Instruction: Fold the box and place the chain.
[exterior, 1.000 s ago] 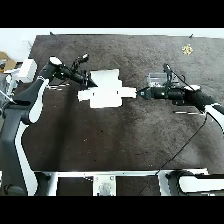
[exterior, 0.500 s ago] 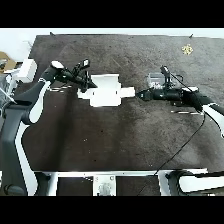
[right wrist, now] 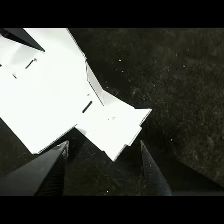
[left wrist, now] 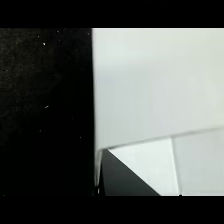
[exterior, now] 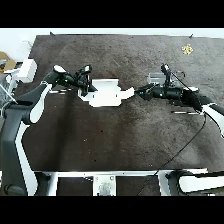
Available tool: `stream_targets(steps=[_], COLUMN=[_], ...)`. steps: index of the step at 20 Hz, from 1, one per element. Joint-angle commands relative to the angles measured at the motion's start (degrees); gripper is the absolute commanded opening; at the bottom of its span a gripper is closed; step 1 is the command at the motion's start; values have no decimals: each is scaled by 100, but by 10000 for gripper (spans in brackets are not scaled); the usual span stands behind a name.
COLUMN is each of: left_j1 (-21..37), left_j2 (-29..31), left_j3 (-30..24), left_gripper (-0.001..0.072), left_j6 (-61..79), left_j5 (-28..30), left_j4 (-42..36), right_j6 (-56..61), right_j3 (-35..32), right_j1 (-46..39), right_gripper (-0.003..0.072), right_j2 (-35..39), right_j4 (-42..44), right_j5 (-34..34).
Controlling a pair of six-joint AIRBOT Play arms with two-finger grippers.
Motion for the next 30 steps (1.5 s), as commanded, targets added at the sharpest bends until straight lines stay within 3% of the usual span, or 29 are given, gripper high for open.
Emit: stream_targets(steps=[1,8,10,16,23,30], left_j1=[0,0,0,0,0,0], left_j2=[-13,-31,-28,-28,-28,-28], left_j3=[-15,-15,-15,-15,-15,-15], left_gripper=[10,12,11,12,11,12], left_j6=[-4,-7,-4,-4,-4,-4], left_j5=[-70,-254,-258,-243,-243,-243], left_j4=[94,286,282,260,258,251], right_j6=[-636,-1602,-1626,-1797,-2138,-2059], right_j3=[0,0,0,11,192,345], right_j1=[35,501,562,1045,1996,2247], right_gripper=[510,514,688,687,683,681], right_j2=[-4,-4,-4,-4,-55,-439], right_j4=[44,-553,-717,-1362,-1827,-2129], right_j5=[11,-83,-177,-195,-907,-1045])
